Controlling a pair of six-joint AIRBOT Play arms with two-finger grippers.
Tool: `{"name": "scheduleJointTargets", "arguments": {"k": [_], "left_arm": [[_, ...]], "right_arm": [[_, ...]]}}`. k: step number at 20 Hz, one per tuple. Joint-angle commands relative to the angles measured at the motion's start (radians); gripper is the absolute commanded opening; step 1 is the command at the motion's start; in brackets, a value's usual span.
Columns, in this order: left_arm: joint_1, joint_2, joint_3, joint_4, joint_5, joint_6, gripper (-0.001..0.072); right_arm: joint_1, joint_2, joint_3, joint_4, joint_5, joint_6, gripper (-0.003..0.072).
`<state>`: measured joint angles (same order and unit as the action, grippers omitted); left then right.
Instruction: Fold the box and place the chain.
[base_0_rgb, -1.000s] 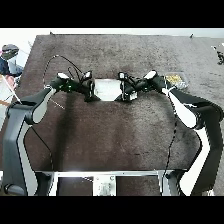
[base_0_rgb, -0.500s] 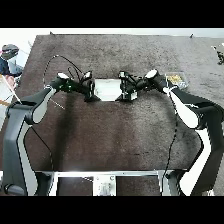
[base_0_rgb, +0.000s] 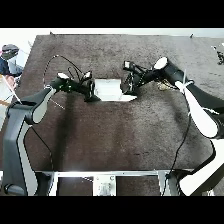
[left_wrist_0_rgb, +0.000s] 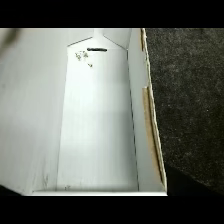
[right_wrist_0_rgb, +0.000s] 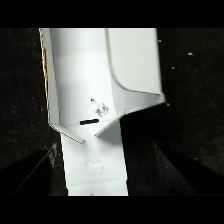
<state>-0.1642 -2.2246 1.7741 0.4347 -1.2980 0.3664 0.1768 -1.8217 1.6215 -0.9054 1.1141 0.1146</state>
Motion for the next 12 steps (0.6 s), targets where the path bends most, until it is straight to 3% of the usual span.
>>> {"name": "scheduleJointTargets", "arguments": {"k": [1,2,3,4,7,12], "left_arm": [[0.0,-0.001,0.0,0.0,0.001,0.0,0.0455],[0.0,-0.001,0.0,0.0,0.001,0.0,0.0455],[0.0,-0.001,0.0,0.0,0.001,0.0,0.0455],[0.0,-0.001,0.0,0.0,0.001,0.0,0.0455],[0.0,-0.001,0.0,0.0,0.001,0.0,0.0455],[0.0,-0.001,0.0,0.0,0.002,0.0,0.0455]], "right_arm": [[-0.002,0.053,0.001,0.071,0.004,0.13,0.0697],[-0.001,0.048,0.001,0.14,0.018,0.132,0.0404],[0.001,0.039,0.001,0.2,0.029,0.128,0.0061],[0.004,0.026,0.001,0.254,0.03,0.116,0.0009],[0.016,-0.018,0.0,0.348,-0.006,0.06,0.0009],[0.029,-0.062,0.0,0.364,-0.254,0.032,0.0009]]}}
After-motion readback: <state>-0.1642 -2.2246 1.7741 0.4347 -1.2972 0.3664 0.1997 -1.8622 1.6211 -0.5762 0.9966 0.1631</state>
